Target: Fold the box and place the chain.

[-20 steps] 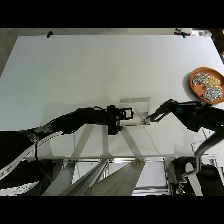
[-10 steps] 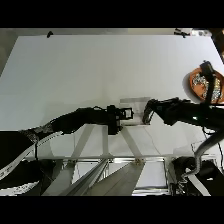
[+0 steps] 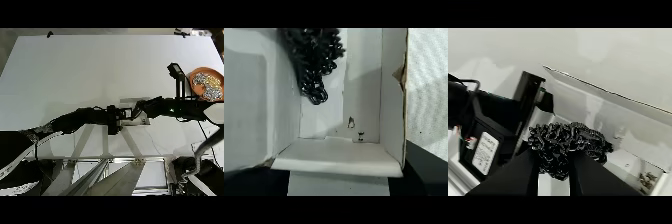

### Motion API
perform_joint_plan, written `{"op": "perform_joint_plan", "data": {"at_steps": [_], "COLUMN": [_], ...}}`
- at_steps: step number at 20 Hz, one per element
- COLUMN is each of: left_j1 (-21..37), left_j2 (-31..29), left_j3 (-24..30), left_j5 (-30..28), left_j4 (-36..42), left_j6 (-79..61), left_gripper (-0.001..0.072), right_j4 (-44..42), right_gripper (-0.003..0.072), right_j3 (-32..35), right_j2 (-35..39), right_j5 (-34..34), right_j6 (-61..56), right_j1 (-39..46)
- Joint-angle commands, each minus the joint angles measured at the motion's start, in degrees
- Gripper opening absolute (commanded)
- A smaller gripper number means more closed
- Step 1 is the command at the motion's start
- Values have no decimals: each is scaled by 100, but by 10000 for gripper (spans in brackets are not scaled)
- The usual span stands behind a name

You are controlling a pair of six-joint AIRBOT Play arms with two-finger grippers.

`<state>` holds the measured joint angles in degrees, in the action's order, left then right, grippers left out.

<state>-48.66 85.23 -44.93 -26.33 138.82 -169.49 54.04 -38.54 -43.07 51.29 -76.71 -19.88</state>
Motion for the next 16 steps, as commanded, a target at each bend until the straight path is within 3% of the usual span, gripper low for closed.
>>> {"op": "perform_joint_plan", "data": {"at_steps": [1, 5, 16], "left_j1": [0, 0, 0], "left_j2": [-4, -4, -4], "left_j3": [2, 2, 2], "left_j5": [0, 0, 0], "left_j4": [-2, -2, -2], "left_j6": [-2, -2, -2], "left_gripper": [134, 134, 134], "right_j4": [564, 619, 852], "right_gripper": [12, 12, 12], "right_j3": [4, 138, 151], "right_j2": [-87, -133, -1316], "right_j5": [181, 190, 483], "right_j6": [-138, -136, -131], "right_j1": [-39, -42, -42]}}
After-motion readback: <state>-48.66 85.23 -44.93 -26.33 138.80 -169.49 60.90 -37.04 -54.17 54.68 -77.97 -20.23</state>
